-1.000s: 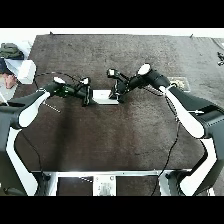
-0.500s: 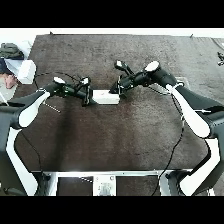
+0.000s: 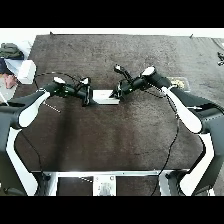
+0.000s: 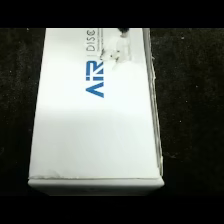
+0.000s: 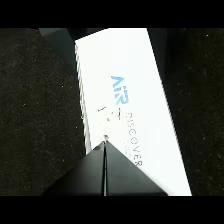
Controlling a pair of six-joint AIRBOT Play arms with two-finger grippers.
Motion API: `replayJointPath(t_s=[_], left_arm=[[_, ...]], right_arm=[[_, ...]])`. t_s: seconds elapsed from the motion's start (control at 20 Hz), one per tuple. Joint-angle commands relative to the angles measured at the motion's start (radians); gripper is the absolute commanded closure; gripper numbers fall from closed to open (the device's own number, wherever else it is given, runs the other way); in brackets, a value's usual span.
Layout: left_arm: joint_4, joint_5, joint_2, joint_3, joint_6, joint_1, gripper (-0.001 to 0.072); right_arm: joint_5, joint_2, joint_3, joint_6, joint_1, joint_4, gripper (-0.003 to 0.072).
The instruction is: Fold the box and place the chain.
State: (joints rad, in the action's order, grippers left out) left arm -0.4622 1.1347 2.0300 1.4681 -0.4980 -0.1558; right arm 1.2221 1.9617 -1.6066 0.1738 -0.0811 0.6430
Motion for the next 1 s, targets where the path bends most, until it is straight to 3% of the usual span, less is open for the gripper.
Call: replayJointPath(t_s=[0.0, 0.3, 0.45, 0.55, 0.75, 0.95], left_arm=[[0.000, 0.000, 0.000, 0.001, 0.000, 0.001, 0.0355], [0.000, 0.000, 0.000, 0.001, 0.000, 0.001, 0.0355], [0.000, 0.000, 0.000, 0.001, 0.000, 0.001, 0.0355], [0.000, 0.000, 0.000, 0.001, 0.000, 0.001, 0.0355], [0.000, 0.000, 0.000, 0.001, 0.000, 0.001, 0.0355], [0.000, 0.001, 0.000, 0.000, 0.000, 0.001, 0.0355]], right_arm=[[-0.009, -0.025, 0.002, 0.018, 0.003, 0.042, 0.0699], [0.051, -0.249, 0.006, 0.072, 0.013, -0.090, 0.0701], [0.029, -0.444, 0.123, 0.126, 0.037, -0.122, 0.0701], [-0.095, -0.610, 0.286, 0.138, 0.054, -0.124, 0.0701], [-0.582, -0.986, 0.733, 0.138, 0.056, -0.124, 0.0700], [-0.909, -1.268, 1.078, 0.148, 0.056, -0.137, 0.0699]])
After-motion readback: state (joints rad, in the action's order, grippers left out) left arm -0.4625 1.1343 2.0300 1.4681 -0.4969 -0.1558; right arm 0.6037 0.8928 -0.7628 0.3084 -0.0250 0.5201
